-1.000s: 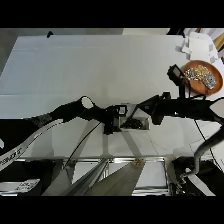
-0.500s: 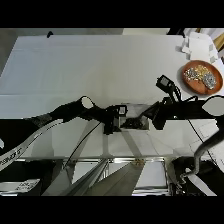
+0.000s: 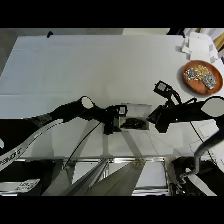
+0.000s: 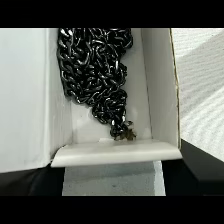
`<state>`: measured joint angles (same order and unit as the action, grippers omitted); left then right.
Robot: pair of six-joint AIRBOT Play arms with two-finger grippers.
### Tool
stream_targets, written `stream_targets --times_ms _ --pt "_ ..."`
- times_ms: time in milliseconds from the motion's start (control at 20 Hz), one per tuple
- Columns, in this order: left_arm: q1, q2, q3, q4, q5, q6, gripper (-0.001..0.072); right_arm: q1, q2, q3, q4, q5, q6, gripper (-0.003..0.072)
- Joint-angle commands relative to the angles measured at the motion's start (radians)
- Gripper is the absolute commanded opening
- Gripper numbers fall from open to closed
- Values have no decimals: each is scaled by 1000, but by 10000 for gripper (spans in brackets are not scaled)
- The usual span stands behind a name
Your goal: Fold the box and place the chain.
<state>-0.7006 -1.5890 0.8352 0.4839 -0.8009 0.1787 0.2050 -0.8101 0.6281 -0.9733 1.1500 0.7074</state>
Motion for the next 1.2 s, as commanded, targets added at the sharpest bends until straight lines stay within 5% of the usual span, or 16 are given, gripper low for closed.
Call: stream_targets --times_ms 0,450,800,1150 --pt "1 1 0 0 0 0 69 0 0 1 -4 10 2 181" --pt "1 1 0 0 0 0 69 -2 -54 247 10 -105 -39 176" --pt "1 1 0 0 0 0 69 10 -318 258 9 -120 -80 173" --pt "1 1 0 0 0 0 69 29 -331 258 17 -32 -174 173"
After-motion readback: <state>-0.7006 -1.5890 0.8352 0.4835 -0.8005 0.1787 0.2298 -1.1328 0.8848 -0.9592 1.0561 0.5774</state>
